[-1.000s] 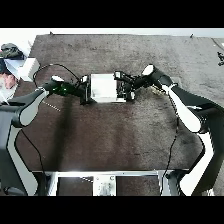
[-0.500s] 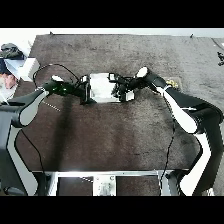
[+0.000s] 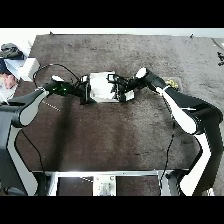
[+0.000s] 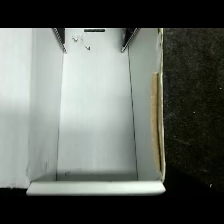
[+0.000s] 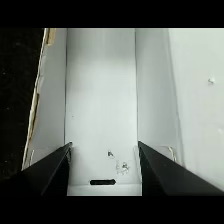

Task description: Fold the box and place the chain.

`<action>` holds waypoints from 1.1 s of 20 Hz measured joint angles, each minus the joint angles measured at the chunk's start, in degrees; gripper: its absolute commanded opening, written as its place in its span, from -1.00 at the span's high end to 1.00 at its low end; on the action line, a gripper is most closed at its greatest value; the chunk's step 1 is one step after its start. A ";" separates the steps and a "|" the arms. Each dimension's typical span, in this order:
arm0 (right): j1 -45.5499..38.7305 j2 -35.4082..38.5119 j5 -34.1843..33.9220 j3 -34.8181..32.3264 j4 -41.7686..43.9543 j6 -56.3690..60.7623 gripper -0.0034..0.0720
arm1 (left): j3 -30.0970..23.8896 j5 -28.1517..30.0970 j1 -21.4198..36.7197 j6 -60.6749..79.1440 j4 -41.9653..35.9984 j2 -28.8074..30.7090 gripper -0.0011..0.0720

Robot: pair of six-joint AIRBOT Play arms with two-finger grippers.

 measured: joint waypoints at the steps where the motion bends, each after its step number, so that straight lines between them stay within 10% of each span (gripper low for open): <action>1: -0.04 0.00 0.00 0.00 -0.33 0.00 -0.40 | 0.00 0.00 0.00 0.00 0.00 0.00 -0.14; 5: -0.35 0.09 -0.48 -0.02 -1.68 0.39 0.51 | 0.00 -0.02 0.00 0.02 0.02 0.00 -0.14; 17: -3.34 10.19 2.27 -0.02 -18.08 30.53 0.51 | 0.00 -0.04 0.00 0.04 0.04 0.00 -0.14; 18: -4.33 10.91 2.38 0.00 -18.43 35.47 0.90 | 0.00 -0.04 0.00 0.04 0.04 0.00 -0.14; 22: -9.09 12.11 2.93 -1.42 -17.25 51.67 0.94 | 0.00 -0.04 0.00 0.04 0.07 0.00 -0.14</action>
